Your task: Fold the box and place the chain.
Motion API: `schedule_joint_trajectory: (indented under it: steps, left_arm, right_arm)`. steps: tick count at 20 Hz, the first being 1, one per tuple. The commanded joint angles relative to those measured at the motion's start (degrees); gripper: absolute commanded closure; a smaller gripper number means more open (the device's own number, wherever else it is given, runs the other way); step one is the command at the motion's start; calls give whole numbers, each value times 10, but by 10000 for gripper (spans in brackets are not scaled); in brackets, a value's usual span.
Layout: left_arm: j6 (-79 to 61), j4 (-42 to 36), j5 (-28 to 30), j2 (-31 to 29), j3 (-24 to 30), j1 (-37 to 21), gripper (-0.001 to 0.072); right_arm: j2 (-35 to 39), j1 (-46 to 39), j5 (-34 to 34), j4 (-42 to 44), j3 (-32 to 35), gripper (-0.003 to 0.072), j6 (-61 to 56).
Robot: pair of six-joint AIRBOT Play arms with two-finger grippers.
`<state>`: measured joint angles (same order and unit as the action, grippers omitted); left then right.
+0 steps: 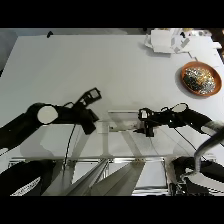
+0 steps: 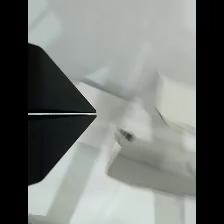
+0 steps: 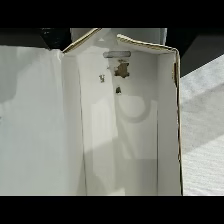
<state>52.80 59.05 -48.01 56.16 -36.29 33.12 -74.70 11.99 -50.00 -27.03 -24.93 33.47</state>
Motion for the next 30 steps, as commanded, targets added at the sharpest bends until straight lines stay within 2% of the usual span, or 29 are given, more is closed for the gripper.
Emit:
schedule_joint_trajectory:
  steps: [1, 3, 6, 12, 19, 30]
  left_arm:
    - [268, 118, -69, -43, 8, -79, 707]
    - [328, 90, -59, -33, 30, -103, 707]
    - [323, 3, -32, 10, 63, -103, 707]
    - [270, -129, -19, 120, 66, -101, 704]
    - [237, -161, -13, 153, 66, -83, 703]
    - [193, -200, 12, 154, 66, -57, 704]
  right_arm:
    - [1, 0, 0, 0, 0, 348, 0]
    - [0, 0, 0, 0, 0, 348, 0]
    - [0, 0, 0, 0, 0, 348, 0]
    - [1, 0, 0, 0, 0, 348, 0]
    - [0, 0, 0, 0, 0, 348, 0]
    - [0, 0, 0, 0, 0, 348, 0]
